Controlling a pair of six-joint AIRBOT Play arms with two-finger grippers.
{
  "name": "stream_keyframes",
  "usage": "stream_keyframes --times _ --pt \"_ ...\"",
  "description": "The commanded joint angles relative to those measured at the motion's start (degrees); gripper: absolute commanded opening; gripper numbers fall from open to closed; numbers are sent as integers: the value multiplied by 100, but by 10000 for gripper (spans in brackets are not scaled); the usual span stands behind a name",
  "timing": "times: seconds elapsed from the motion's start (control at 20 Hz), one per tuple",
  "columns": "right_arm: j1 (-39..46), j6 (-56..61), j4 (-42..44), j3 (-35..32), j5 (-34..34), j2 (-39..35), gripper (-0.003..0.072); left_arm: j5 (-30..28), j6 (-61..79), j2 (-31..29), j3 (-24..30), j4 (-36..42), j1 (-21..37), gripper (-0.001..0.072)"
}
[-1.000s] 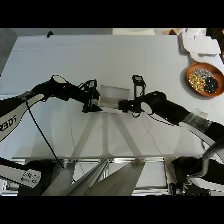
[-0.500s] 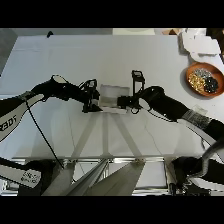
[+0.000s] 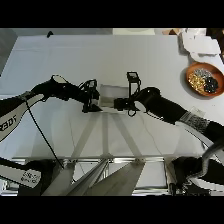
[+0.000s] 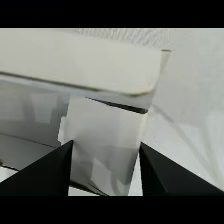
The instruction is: Fold the box and place the chain.
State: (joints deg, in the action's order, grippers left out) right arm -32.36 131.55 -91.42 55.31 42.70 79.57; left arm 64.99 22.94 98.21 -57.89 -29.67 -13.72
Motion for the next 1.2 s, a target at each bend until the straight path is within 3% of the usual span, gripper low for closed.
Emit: stream_keyframes --times 0.0,0.05,0.2,0.4,0.45,0.5,0.7,0.75,0.8,0.85,1.1,1.15 --pt "-44 44 -7 7 -2 4 383 -4 -2 4 0 9 4 344" --pt "-44 46 -33 7 -7 9 370 -4 -2 4 0 9 4 344" --pt "-44 63 -129 4 -2 31 222 -4 -2 4 0 9 4 344" --pt "-44 74 -157 7 2 90 209 -4 -2 4 0 9 4 344" --pt "-44 177 -184 4 28 114 158 -2 -2 4 0 9 4 344" --pt "-44 389 -247 7 63 146 152 -4 -2 4 0 9 4 344" --pt "-44 671 -435 4 181 216 158 -4 -2 4 0 9 4 344" --pt "-44 671 -437 7 175 216 236 -4 -2 4 0 9 4 344" --pt "-44 671 -457 7 155 216 362 -2 -2 4 0 9 4 344" --pt "-44 671 -483 7 144 216 387 -2 -2 4 0 9 4 344" --pt "-44 1244 -769 7 153 232 377 -2 -2 4 0 7 4 344" --pt "-42 1270 -817 7 157 249 329 -4 -2 4 0 9 4 344"
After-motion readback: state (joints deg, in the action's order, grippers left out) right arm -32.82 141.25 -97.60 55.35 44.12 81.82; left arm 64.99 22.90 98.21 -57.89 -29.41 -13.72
